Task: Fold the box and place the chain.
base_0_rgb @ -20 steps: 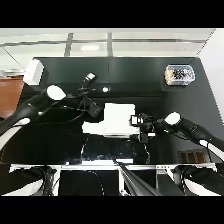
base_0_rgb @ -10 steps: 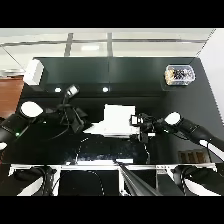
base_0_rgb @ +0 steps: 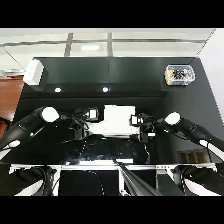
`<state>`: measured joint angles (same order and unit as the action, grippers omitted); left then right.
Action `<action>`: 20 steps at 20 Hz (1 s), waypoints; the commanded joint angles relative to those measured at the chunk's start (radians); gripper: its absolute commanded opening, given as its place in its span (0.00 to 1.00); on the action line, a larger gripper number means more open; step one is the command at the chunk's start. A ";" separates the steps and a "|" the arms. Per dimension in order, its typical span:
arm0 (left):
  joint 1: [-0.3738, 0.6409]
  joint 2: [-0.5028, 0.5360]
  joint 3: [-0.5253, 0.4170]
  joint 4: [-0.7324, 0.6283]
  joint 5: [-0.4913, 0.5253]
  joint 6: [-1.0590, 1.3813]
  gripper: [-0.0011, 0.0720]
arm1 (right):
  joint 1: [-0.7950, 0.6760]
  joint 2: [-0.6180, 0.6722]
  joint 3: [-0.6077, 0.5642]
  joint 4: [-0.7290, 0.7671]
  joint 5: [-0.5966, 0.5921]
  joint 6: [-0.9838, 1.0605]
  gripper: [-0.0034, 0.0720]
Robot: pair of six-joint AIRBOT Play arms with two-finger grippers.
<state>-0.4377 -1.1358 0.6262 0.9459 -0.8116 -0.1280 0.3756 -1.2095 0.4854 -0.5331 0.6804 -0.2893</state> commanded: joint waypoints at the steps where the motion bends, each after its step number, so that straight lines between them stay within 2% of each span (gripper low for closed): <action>1: -0.017 -0.082 0.064 -0.044 0.000 0.029 0.94 | 0.001 0.000 0.000 0.000 0.001 0.000 0.62; 5: -0.030 -0.151 0.097 -0.172 -0.072 0.134 0.94 | 0.001 0.000 0.000 0.000 0.001 0.000 0.62; 9: -0.029 -0.171 0.098 -0.116 -0.082 0.148 0.94 | 0.001 0.000 0.000 0.000 0.000 0.000 0.62; 10: -0.030 -0.171 0.098 -0.125 -0.082 0.148 0.88 | 0.001 0.000 0.000 0.000 0.000 0.000 0.62; 11: -0.030 -0.171 0.098 -0.150 -0.082 0.147 0.73 | 0.001 0.000 0.000 0.000 0.000 0.000 0.62; 13: -0.030 -0.171 0.098 -0.187 -0.084 0.148 0.68 | 0.001 0.000 0.000 0.000 0.000 0.000 0.62; 14: -0.031 -0.171 0.098 -0.196 -0.090 0.147 0.62 | 0.001 0.000 0.000 0.000 0.000 0.000 0.62; 15: -0.033 -0.171 0.098 -0.196 -0.105 0.148 0.48 | 0.001 0.000 0.000 0.000 0.000 0.000 0.62; 16: -0.037 -0.171 0.098 -0.196 -0.110 0.148 0.37 | 0.000 0.000 0.000 0.000 0.000 0.000 0.62; 18: -0.046 -0.172 0.097 -0.197 -0.096 0.148 0.33 | 0.001 0.000 0.000 0.000 0.000 0.000 0.62; 20: -0.065 -0.179 0.097 -0.201 -0.061 0.148 0.32 | 0.001 0.000 0.000 0.000 0.000 0.000 0.62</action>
